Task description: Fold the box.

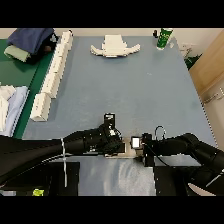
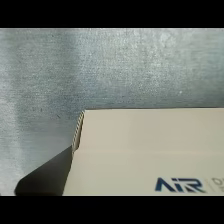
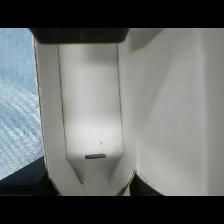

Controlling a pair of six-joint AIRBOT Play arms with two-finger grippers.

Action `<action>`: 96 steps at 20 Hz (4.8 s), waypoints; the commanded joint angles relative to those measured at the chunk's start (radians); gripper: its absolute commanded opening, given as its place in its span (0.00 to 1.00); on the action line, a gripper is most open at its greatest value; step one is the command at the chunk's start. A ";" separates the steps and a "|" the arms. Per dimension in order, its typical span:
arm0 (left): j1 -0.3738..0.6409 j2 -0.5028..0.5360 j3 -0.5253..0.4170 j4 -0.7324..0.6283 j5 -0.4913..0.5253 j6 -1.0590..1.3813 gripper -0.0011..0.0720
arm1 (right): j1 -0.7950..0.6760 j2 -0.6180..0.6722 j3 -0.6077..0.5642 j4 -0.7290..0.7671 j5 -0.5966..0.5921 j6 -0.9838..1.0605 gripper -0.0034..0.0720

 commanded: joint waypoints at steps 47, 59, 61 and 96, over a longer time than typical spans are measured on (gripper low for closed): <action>-0.026 -0.037 0.006 0.080 -0.006 -0.154 0.52 | 0.000 0.000 0.001 0.000 0.000 0.000 0.61; -0.034 -0.037 0.007 0.130 -0.006 -0.160 0.04 | 0.000 0.000 0.000 0.000 0.000 0.000 0.61; -0.061 -0.037 0.007 0.182 -0.006 -0.209 0.03 | 0.000 0.000 0.000 0.000 0.000 0.000 0.61; -0.059 0.366 0.029 0.219 -0.163 -0.090 0.03 | 0.000 0.000 0.000 0.000 0.000 0.000 0.61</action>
